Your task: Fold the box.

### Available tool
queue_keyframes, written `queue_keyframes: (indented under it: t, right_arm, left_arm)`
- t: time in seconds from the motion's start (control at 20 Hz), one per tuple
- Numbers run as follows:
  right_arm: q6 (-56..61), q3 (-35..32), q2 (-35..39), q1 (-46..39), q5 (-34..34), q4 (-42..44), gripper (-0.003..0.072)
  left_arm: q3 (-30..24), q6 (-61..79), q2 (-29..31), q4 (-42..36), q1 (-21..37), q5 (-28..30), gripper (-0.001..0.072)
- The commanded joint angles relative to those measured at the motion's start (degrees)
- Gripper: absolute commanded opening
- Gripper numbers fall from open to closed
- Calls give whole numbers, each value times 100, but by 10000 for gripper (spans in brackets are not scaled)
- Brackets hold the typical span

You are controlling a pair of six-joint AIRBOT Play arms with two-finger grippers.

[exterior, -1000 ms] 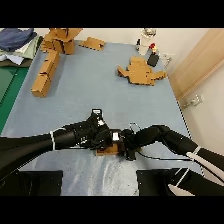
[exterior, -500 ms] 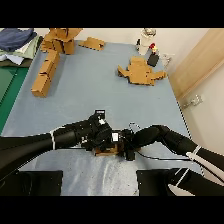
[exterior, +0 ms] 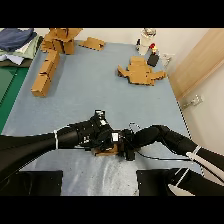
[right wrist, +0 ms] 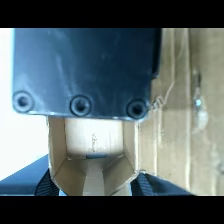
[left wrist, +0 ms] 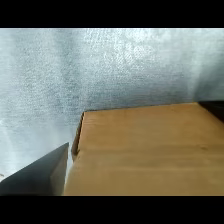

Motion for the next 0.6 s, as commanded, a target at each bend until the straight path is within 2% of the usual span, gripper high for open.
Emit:
queue_keyframes:
  t: [0.0, 0.05, 0.2, 0.25, 0.3, 0.55]
  right_arm:
    - [0, 0, 0, -2, -4, -2, 504]
    - [0, 0, 0, -2, -4, -2, 504]
    - [0, 0, 0, -2, -4, 0, 504]
    - [0, 0, 0, -2, -7, -2, 504]
    - [0, 0, 0, -2, -4, 0, 504]
    - [0, 0, 0, -2, -4, -2, 504]
  left_arm:
    - [0, -151, -101, 55, 4, 0, 428]
    - [0, -157, -125, 79, 0, 2, 340]
    - [2, -203, -177, 79, -7, 9, 339]
    - [2, -221, -175, 98, -9, 7, 141]
    - [2, -225, -175, 101, -9, 31, 14]
    - [2, -317, -175, 109, -7, 35, 14]
